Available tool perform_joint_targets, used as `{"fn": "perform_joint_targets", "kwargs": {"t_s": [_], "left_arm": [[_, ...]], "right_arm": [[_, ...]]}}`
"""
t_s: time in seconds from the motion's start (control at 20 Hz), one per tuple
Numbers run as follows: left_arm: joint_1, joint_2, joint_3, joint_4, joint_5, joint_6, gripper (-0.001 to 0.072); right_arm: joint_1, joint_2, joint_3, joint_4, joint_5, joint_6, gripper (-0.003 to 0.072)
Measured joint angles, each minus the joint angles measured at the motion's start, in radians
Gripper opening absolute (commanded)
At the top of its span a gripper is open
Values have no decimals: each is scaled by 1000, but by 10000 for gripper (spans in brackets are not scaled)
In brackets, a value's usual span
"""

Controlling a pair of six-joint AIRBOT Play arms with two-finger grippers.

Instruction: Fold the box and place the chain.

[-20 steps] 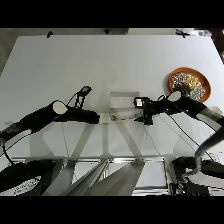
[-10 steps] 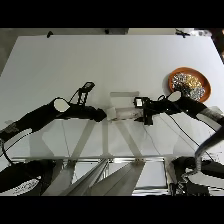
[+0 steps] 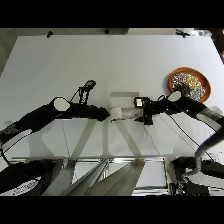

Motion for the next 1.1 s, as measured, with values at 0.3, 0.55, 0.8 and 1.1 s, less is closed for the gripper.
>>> {"fn": "perform_joint_targets", "kwargs": {"t_s": [0.3,0.55,0.8,1.1], "left_arm": [[-13,6,8,-7,8,0,388],[-39,6,9,-24,34,1,396],[-71,6,10,-2,66,-31,445],[-100,-17,61,103,86,-194,445]], "right_arm": [[0,0,0,0,0,0,383],[0,0,0,0,0,0,383],[0,0,0,0,0,0,383],[0,0,0,0,0,0,383]]}}
